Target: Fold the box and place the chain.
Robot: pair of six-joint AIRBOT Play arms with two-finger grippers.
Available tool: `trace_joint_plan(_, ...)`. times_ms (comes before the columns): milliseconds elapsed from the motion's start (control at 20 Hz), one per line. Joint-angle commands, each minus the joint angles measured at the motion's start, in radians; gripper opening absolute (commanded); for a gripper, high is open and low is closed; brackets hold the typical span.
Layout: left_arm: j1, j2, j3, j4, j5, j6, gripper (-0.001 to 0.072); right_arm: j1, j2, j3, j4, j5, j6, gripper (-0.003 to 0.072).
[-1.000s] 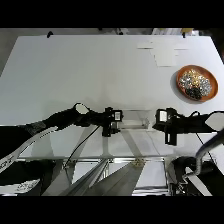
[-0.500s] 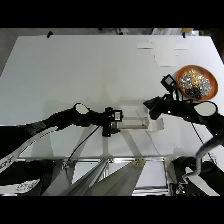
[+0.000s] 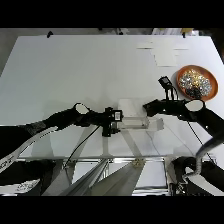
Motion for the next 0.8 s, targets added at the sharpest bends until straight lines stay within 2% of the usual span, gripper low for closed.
trace_joint_plan(0, 0.0, 0.001, 0.0, 0.0, 0.0, 0.0, 0.0275, 0.0, 0.024, 0.021, 0.005, 0.128, 0.014, 0.0016)
trace_joint_plan(200, 0.0, 0.001, 0.0, 0.0, 0.0, 0.0, 0.0275, 0.0, 0.127, 0.059, -0.098, 0.315, 0.013, 0.0016)
trace_joint_plan(300, 0.0, 0.001, 0.0, 0.0, 0.0, 0.0, 0.0275, 0.003, 0.183, 0.059, -0.159, 0.339, 0.014, 0.0016)
trace_joint_plan(450, 0.0, 0.001, 0.0, 0.0, 0.0, 0.0, 0.0275, 0.003, 0.249, 0.059, -0.159, 0.341, -0.011, 0.0015)
trace_joint_plan(550, 0.0, 0.001, 0.0, 0.0, 0.0, 0.0, 0.0275, 0.003, 0.288, 0.059, -0.174, 0.373, -0.068, 0.0015)
trace_joint_plan(750, 0.0, 0.001, 0.0, 0.0, 0.0, 0.0, 0.0275, 0.003, 0.402, 0.059, -0.195, 0.489, -0.303, 0.0015)
